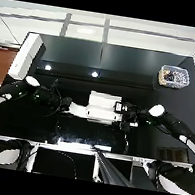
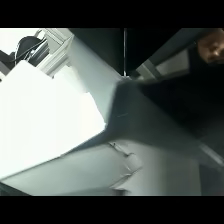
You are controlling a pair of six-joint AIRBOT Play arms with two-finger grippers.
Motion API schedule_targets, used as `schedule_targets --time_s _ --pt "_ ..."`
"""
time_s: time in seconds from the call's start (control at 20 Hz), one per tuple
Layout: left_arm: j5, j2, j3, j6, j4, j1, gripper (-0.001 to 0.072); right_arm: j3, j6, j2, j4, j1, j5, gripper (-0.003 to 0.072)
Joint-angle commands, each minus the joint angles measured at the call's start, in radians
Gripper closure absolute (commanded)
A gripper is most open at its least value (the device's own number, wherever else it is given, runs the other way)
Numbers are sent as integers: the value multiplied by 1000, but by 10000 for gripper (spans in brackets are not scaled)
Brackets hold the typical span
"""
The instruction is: Fold the box and place the chain.
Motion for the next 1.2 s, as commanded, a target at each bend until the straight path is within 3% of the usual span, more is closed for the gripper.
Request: schedule_targets --time_s 0.0,0.05,0.1,0.15,0.2,0.4,0.65,0.9,1.15 --pt "-36 -3 56 87 -27 -38 682 0 0 -1 0 0 0 245" --pt "-64 1 76 98 -23 -38 670 0 0 -1 0 0 0 246" --pt "-108 1 100 99 -13 -40 492 0 0 -1 0 0 0 246" --pt "-150 1 121 99 4 -42 154 0 0 -1 0 0 0 246" --pt "-184 1 143 98 27 -44 -4 0 0 -1 0 0 0 246" --pt "-198 1 206 87 51 -76 -4 0 0 -1 0 0 0 246" --pt "-81 1 240 -3 136 -225 -4 0 0 -1 0 1 0 246" --pt "117 1 263 -304 285 -328 -4 0 0 -1 0 1 0 246" --pt "138 0 294 -427 357 -392 -3 0 0 -1 0 1 0 246"
